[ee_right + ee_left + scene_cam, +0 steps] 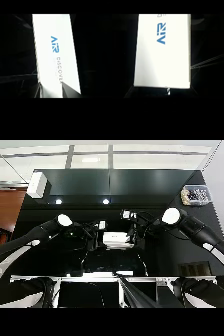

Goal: Fold the box and place the chain.

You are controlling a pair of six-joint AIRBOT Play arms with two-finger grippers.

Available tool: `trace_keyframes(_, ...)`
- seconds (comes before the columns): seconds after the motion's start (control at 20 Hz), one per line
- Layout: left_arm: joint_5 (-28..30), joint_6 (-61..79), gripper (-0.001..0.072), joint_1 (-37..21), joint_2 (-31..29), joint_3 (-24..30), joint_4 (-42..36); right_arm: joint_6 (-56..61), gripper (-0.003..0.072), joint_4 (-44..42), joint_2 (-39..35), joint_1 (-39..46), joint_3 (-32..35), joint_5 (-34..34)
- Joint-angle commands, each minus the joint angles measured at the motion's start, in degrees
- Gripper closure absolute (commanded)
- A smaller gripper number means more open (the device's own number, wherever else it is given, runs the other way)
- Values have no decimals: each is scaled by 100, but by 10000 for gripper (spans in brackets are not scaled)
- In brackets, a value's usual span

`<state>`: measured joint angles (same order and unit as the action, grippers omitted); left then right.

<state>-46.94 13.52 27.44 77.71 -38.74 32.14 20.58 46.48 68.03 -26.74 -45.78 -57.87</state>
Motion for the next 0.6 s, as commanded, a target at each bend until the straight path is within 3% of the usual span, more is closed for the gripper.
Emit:
trace_keyframes(0.0, -4, -7, 309, 0, 2, -7, 0, 7, 367, 7, -28, -28, 7, 20)
trace_keyframes(0.55, -2, -7, 309, 0, 2, -7, 0, 323, 371, -7, -164, -72, 153, 101)
